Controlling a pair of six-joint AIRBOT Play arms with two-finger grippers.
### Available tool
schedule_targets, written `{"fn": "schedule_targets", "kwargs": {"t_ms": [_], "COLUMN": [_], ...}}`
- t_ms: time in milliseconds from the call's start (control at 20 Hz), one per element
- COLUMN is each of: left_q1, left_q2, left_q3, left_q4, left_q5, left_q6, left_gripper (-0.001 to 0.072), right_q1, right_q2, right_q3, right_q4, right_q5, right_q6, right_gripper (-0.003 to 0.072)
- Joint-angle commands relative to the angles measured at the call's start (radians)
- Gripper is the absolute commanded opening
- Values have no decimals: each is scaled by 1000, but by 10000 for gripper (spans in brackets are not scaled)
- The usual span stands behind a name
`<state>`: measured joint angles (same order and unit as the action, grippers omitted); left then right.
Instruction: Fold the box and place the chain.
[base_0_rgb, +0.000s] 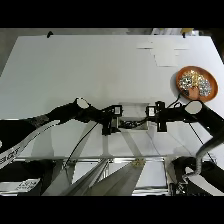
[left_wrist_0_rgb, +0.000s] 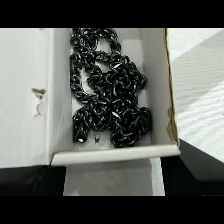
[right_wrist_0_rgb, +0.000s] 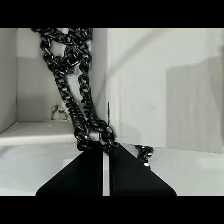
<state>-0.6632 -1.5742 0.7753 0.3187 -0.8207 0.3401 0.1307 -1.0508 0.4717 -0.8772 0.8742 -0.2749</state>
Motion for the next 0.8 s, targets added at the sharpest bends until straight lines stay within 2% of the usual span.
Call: {"fn": "schedule_targets", "kwargs": {"t_ms": [0, 350, 750], "left_q1": [1, 1, 1], "left_q2": [0, 0, 0], "left_q3": [0, 0, 0], "left_q4": [0, 0, 0], "left_q5": [1, 1, 1], "left_q6": [-1, -1, -1], "left_gripper": [208, 208, 208], "right_q1": [1, 1, 1], "right_q2": [17, 123, 305], "right_q3": [-1, -1, -1], "right_q4": [-5, -172, -163], "right_q5": [36, 29, 141], "right_q6": [28, 256, 286], "right_gripper": [15, 15, 15]}}
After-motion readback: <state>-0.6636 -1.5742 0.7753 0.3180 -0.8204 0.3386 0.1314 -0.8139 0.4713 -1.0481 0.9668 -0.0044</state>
